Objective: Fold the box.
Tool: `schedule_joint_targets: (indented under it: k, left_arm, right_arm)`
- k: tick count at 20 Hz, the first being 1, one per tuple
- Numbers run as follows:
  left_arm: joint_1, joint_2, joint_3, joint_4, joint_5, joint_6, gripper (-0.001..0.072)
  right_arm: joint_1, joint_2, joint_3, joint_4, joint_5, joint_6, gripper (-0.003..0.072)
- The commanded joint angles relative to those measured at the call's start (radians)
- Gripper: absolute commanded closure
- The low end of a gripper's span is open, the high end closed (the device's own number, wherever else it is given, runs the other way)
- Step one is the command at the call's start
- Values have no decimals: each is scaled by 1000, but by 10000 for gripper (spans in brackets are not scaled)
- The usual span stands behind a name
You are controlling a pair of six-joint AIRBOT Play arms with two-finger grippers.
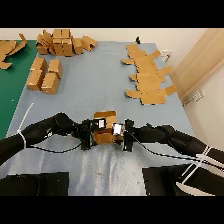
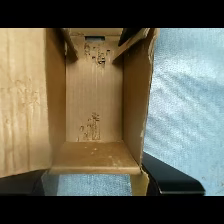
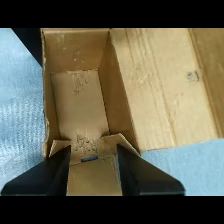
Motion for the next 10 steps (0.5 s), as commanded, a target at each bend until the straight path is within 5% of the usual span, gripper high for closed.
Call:
schedule_joint_targets:
  k: [1,10]
  left_arm:
    - [1,0,1,0,1,0,196]
    - [1,0,1,0,2,0,196]
  right_arm:
    - [2,-18,-1,0,6,-16,194]
    - [-1,18,-1,-60,6,48,194]
